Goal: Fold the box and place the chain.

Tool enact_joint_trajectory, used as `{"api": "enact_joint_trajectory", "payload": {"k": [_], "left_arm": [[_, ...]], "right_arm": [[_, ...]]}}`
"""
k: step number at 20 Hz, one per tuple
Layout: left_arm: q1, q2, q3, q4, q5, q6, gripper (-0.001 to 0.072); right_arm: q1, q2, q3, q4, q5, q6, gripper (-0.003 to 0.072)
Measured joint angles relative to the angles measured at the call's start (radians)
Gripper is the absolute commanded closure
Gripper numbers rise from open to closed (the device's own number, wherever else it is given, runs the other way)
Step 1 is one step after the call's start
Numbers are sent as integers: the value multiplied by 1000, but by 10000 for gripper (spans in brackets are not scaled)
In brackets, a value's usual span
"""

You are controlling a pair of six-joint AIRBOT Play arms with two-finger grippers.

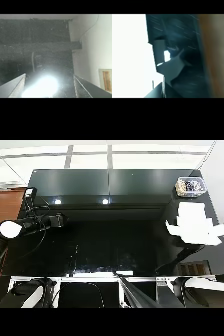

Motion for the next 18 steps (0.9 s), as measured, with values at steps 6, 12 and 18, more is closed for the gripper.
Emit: {"api": "enact_joint_trajectory", "payload": {"k": [6,12,18], "left_arm": [[-3,-2,-3,-53,0,0,-3],[-57,-92,-1,-193,5,59,34],[-41,-422,166,-465,-127,218,34]], "right_arm": [[184,318,-363,350,-88,21,674],[635,526,-772,694,-420,-27,674],[985,559,-889,772,-727,-20,674]]}}
